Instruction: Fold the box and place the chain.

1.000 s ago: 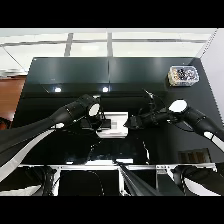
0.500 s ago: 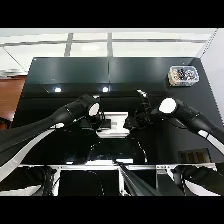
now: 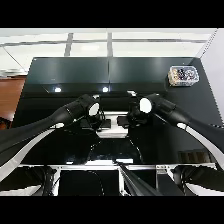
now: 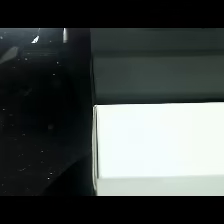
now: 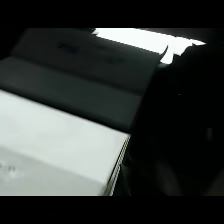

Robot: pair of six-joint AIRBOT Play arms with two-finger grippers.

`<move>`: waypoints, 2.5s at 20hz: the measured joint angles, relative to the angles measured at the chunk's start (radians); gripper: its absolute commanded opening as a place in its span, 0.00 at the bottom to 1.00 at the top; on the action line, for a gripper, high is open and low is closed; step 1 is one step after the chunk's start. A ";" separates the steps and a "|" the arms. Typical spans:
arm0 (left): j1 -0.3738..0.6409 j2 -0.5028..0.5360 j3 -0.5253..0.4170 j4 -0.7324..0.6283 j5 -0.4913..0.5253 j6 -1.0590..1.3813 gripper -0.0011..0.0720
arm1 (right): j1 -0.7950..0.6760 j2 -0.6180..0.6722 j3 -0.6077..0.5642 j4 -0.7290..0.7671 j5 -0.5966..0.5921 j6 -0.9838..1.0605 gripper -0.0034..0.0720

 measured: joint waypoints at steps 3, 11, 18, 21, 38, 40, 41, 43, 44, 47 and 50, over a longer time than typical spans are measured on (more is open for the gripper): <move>0.000 0.000 0.000 -0.001 0.001 0.000 0.06 | 0.040 -0.029 0.041 -0.095 0.038 0.138 0.37; 0.000 0.000 0.000 -0.001 0.002 0.000 0.06 | 0.097 -0.069 0.065 -0.219 0.076 0.346 0.08; 0.000 0.000 0.000 0.002 0.000 0.002 0.06 | 0.119 -0.076 0.066 -0.254 0.089 0.379 0.28; 0.000 0.000 0.000 -0.002 0.000 0.000 0.06 | 0.121 -0.077 0.066 -0.253 0.086 0.392 0.07; 0.000 0.000 0.000 0.002 -0.002 0.002 0.06 | 0.082 0.286 0.113 -0.734 0.259 0.284 0.55; 0.000 0.000 0.000 0.002 -0.001 0.002 0.06 | -0.011 0.311 0.083 -0.903 0.214 0.285 0.56; 0.000 0.000 0.000 0.002 -0.001 0.002 0.06 | -0.072 0.316 0.064 -0.945 0.163 0.297 0.85; 0.000 0.000 0.000 0.002 -0.001 0.002 0.06 | -0.225 0.306 0.020 -0.971 0.024 0.330 0.97; 0.000 0.000 0.000 0.002 -0.001 0.002 0.06 | -0.309 0.283 0.007 -0.938 -0.055 0.333 0.97; 0.000 0.000 0.000 0.002 -0.001 0.002 0.06 | -0.520 0.159 0.063 -0.750 -0.208 0.290 0.97; 0.000 0.000 0.000 0.004 -0.001 0.001 0.06 | -0.662 -0.056 0.307 -0.570 -0.185 0.268 0.97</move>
